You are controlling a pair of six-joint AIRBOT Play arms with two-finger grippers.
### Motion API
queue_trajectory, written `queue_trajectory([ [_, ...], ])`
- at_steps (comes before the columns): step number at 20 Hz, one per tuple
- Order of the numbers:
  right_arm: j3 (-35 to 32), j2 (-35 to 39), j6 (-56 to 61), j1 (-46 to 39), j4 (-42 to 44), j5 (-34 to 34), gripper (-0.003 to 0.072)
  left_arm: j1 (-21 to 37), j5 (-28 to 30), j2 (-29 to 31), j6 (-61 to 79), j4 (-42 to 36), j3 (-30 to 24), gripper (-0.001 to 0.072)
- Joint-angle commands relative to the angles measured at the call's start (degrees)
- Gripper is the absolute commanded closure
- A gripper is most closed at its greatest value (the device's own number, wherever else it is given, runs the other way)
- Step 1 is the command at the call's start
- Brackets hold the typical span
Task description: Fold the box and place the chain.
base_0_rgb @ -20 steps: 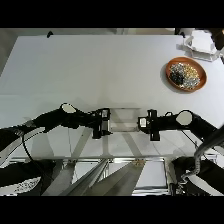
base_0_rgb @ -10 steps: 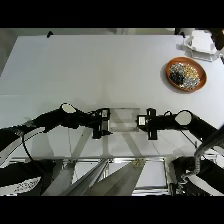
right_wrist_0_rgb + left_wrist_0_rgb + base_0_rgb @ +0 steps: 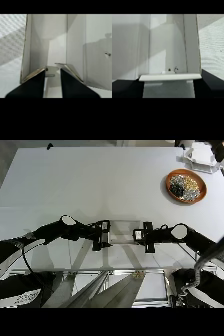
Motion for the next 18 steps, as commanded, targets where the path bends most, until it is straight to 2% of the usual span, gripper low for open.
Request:
queue_trajectory([
  [1,-0.04,-1.31,0.00,0.26,0.74,-0.57,0.0237,0.00,0.04,0.02,-0.02,-0.02,0.02,0.0577],
  [2,-0.04,-1.64,0.00,0.24,1.92,-1.16,0.0136,0.00,0.04,0.02,-0.02,-0.02,0.02,0.0577],
  [5,-0.04,-1.73,0.02,0.24,3.10,-2.05,0.0145,0.00,0.02,0.02,-0.02,-0.02,0.02,0.0577],
  [6,-0.04,-1.73,0.02,0.24,3.06,-2.03,0.0208,0.00,0.04,0.02,-0.02,-0.02,0.02,0.0577],
  [9,-0.04,-1.25,1.51,0.20,0.28,-0.35,0.0679,0.00,0.04,0.02,-0.02,-0.02,0.02,0.0577],
  [11,-0.04,0.44,5.51,0.17,-5.16,0.50,0.0675,0.00,0.02,0.02,-0.02,-0.02,0.02,0.0577],
  [13,-0.04,3.78,14.99,0.17,-12.74,1.18,0.0675,0.00,0.04,0.02,-0.02,-0.02,0.02,0.0577],
  [15,-0.04,8.20,31.01,-1.75,-19.96,3.06,0.0674,0.00,0.04,0.02,-0.02,-0.02,0.02,0.0577],
  [18,-0.02,14.99,53.94,-7.28,-21.42,5.51,0.0674,0.00,0.04,0.02,-0.02,-0.02,0.02,0.0577],
])
